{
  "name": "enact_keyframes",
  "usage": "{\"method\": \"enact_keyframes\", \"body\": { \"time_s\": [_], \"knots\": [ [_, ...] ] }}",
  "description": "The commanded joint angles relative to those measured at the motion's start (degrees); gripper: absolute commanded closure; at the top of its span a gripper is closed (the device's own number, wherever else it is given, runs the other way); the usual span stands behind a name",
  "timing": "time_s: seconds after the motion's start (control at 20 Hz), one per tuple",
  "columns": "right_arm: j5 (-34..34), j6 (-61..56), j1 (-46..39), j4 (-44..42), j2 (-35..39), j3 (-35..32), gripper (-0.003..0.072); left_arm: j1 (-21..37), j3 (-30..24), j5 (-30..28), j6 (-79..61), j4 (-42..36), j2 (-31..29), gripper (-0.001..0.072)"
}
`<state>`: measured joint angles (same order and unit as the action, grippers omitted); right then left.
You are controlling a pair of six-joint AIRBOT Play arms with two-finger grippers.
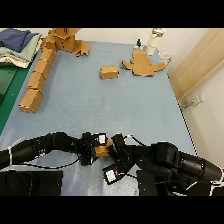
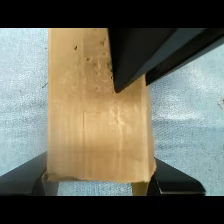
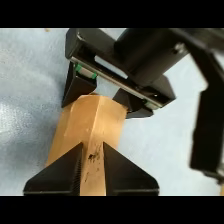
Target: Fold the box.
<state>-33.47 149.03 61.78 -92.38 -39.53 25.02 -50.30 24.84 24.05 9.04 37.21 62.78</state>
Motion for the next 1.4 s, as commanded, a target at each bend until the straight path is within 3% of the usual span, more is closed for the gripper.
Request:
{"method": "enact_keyframes", "body": {
  "time_s": [0.0,0.4,1.35],
  "knots": [
    [0.1,-0.7,0.1,2.2,1.7,0.1,0.0492,0.0,0.0,0.0,0.0,0.0,0.0,0.0295],
    [1.9,-4.1,0.0,8.2,-0.4,0.0,0.0534,0.0,0.0,0.0,0.0,0.0,0.0,0.0295],
    [-1.5,-4.0,1.9,-0.7,-1.8,0.0,0.0523,0.0,0.0,0.0,0.0,0.0,0.0,0.0295]
  ]
}}
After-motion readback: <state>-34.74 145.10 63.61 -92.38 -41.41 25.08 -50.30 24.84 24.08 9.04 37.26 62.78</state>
